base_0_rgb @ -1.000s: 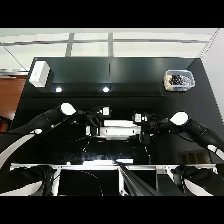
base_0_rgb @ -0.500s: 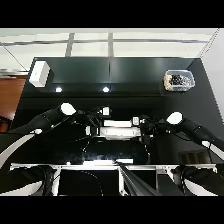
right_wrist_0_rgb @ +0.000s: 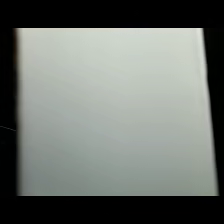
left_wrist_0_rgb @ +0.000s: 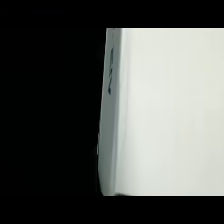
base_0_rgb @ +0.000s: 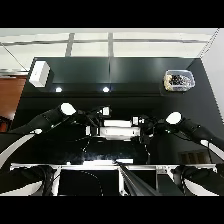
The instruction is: Fold the box and place the chain.
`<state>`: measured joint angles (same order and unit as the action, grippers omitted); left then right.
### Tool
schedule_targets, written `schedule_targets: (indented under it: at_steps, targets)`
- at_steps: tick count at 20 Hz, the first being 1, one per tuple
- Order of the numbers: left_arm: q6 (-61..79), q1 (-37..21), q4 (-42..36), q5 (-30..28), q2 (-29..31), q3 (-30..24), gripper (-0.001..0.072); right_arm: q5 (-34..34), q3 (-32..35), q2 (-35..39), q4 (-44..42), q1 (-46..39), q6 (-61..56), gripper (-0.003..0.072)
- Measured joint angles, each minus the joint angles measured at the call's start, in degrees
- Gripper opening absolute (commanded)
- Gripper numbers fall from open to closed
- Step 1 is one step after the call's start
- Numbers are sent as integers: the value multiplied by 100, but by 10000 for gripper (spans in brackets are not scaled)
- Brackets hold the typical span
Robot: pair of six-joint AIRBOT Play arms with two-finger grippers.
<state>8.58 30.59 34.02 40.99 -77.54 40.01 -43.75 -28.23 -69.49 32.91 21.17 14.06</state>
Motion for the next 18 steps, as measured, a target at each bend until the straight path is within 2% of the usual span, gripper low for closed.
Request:
schedule_targets:
  at_steps: [2,4,5,6,7,8,9,13,16,17,18]
  targets:
    - [0,2,0,0,0,0,26,11,0,-2,0,0,-9,636]
    - [0,2,0,0,0,0,27,28,0,-2,4,0,-9,491]
    - [0,2,0,0,0,0,39,26,2,-2,2,0,-13,491]
    - [0,2,0,-2,0,0,132,26,2,-2,2,0,-13,490]
    - [-7,2,61,-35,0,-4,271,26,2,-2,2,0,-15,490]
    - [-20,0,44,-15,15,-4,357,24,2,-2,2,0,-15,490]
    - [-33,0,15,-46,50,0,372,24,2,-2,2,0,-15,490]
    - [-435,-46,341,15,422,-2,372,20,2,-2,4,0,-15,489]
    - [-1246,-105,1139,409,942,-2,371,15,2,-2,9,7,-15,489]
    - [-1565,-129,1438,566,1121,-2,348,13,2,-2,9,7,-15,473]
    - [-1930,-149,1755,800,1318,-2,136,11,2,-2,11,7,-15,361]
